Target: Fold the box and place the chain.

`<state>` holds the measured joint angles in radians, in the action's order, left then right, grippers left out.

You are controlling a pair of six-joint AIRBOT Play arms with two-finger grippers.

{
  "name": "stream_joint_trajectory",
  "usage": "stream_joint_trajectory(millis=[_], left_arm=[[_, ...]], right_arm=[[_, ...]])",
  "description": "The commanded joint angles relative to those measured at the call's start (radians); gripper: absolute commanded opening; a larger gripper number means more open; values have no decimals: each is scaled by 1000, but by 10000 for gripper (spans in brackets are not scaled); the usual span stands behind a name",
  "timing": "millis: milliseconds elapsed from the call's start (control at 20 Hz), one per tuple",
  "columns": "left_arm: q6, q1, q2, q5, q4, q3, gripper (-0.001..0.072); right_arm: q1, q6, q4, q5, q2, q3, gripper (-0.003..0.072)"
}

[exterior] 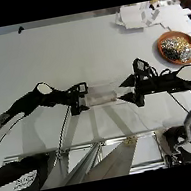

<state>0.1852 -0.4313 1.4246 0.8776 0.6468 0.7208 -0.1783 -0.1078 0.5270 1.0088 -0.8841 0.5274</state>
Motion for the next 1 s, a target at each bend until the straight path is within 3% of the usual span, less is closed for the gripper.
stream_joint_trajectory(millis=[0, 950], left_arm=[[-59, 0, 1, -22, 61, 0, 134], [-59, 0, 6, -67, 78, 0, 151]], right_arm=[[0, 0, 0, 2, 1, 1, 497], [0, 1, 0, 13, 1, 1, 498]])
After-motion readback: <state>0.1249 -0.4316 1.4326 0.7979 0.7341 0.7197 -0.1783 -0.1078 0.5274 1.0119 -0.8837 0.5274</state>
